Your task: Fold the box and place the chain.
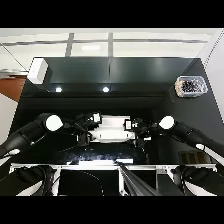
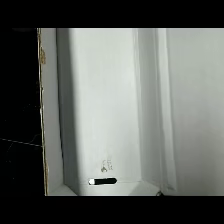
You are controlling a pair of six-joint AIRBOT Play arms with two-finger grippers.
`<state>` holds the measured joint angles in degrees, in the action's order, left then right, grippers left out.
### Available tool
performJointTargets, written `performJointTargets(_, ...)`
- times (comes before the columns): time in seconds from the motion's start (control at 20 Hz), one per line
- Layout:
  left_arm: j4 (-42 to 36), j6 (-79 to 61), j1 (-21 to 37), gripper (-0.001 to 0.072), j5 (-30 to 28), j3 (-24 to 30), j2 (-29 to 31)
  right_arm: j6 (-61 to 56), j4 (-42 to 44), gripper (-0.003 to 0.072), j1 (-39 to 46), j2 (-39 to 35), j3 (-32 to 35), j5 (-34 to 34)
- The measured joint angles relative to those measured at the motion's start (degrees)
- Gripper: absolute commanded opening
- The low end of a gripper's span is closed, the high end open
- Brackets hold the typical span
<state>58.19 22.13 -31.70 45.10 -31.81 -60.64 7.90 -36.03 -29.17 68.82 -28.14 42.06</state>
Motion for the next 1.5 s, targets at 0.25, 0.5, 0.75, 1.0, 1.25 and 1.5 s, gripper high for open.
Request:
performJointTargets(0.25, -0.72, -1.03, -0.9, 0.0616, -1.97, 0.13, -1.6, 0.0, 0.0, 0.0473, 0.0, 0.0, 0.0, 0.0)
performJointTargets(0.5, -1.4, -3.1, -1.49, 0.0387, -2.1, 0.13, -1.92, 0.0, 0.0, 0.0473, 0.0, 0.0, 0.0, 0.0)
performJointTargets(0.75, -2.95, -3.76, -1.77, 0.0282, 0.79, 0.13, -1.99, 0.0, 0.0, 0.0473, 0.0, 0.0, 0.0, 0.0)
performJointTargets(1.0, -5.14, -3.85, -1.79, 0.0273, 0.92, 0.13, -2.01, 0.0, -0.02, 0.0474, 0.0, 0.0, 0.0, 0.0)
performJointTargets(1.25, -8.66, -3.96, -2.19, 0.0231, -1.9, 0.13, -2.08, 0.0, -0.02, 0.0473, 0.0, 0.0, 0.0, -0.04)
performJointTargets(1.5, -10.73, -3.93, -4.96, 0.0155, -3.48, 0.13, -3.98, 0.13, -0.13, 0.0473, 0.0, -0.02, 0.0, -0.02)
